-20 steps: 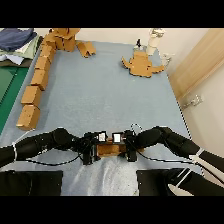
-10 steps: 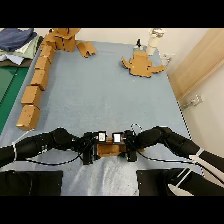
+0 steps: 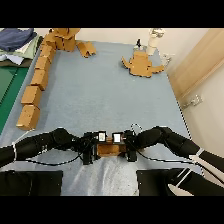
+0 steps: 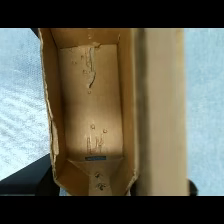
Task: Fold the box.
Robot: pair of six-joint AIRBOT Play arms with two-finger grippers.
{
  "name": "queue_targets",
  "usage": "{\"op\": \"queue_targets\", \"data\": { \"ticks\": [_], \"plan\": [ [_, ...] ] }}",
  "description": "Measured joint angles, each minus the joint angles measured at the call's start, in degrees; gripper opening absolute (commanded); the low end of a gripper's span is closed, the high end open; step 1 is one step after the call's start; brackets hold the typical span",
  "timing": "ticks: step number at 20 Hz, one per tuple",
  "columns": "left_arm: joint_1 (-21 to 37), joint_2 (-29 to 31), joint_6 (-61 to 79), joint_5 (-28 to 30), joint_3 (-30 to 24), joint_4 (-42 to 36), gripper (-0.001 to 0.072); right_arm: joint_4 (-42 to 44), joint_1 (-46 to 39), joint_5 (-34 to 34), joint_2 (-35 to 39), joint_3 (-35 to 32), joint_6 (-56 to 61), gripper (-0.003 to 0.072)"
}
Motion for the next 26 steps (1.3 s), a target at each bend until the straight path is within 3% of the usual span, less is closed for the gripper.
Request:
{"op": "queue_targets", "data": {
  "ticks": [15, 16, 17, 22, 26],
  "plan": [
    [0.0, 0.0, 0.0, 0.2, 0.0, 0.0, 0.0601, 0.0, 0.0, 0.0, 0.0, 0.0, 0.0, 0.0509],
    [0.0, 0.0, 0.0, 0.2, 0.0, 0.0, 0.0601, 0.0, 0.0, 0.0, 0.0, 0.0, 0.0, 0.0635],
    [0.0, 0.0, 0.0, 0.2, 0.0, 0.0, 0.0601, 0.0, 0.0, -0.1, 0.0, 0.0, 0.0, 0.0713],
    [0.0, 0.0, 0.0, 0.2, 0.0, 0.0, 0.0601, -1.5, 0.0, -0.8, 0.7, 1.0, 4.7, 0.0713],
    [0.0, 0.0, 0.0, 0.2, 0.0, 0.0, 0.0601, -9.3, 0.0, -1.4, 4.0, 1.9, 15.4, 0.0712]
  ]
}}
